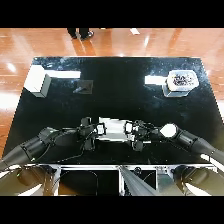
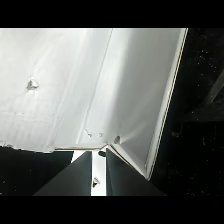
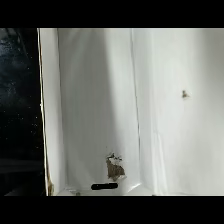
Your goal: Fold the box and place the chain.
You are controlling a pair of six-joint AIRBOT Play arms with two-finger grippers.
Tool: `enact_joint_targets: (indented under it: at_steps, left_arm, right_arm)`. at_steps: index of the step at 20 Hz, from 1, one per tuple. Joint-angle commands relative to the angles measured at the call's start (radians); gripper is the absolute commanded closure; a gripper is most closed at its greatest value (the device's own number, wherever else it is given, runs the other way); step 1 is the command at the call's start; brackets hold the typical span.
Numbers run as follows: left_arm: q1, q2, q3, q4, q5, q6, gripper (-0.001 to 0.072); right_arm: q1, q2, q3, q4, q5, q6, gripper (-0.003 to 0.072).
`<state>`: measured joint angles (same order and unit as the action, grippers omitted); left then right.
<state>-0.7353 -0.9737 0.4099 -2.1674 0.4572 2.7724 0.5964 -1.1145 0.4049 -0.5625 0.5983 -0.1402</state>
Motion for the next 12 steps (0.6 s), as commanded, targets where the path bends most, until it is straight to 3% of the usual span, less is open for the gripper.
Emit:
enact_joint_targets:
  at_steps: [1,4,6,9,11,12]
  left_arm:
    - [-0.001,-0.003,0.001,0.000,-0.015,0.002,0.0519]
    - [-0.001,-0.003,0.001,0.000,-0.039,0.002,0.0508]
    - [-0.001,-0.003,0.001,0.000,-0.039,0.002,0.0449]
    - [-0.002,-0.003,0.001,0.000,-0.035,0.002,0.0449]
    - [-0.017,-0.003,0.001,0.000,-0.036,0.002,0.0379]
    - [-0.031,-0.003,0.001,0.000,-0.037,0.002,0.0380]
  right_arm:
    - [0.000,-0.001,0.000,0.001,0.000,0.000,0.0078]
    - [0.000,-0.001,0.000,0.000,0.000,0.000,0.0078]
    - [0.000,-0.001,0.000,0.001,0.000,0.000,0.0078]
    - [0.000,-0.001,0.000,0.001,0.000,0.000,0.0078]
    - [0.000,-0.001,0.000,0.001,0.000,0.000,0.0078]
    - [0.000,-0.001,0.000,0.000,0.000,0.000,0.0078]
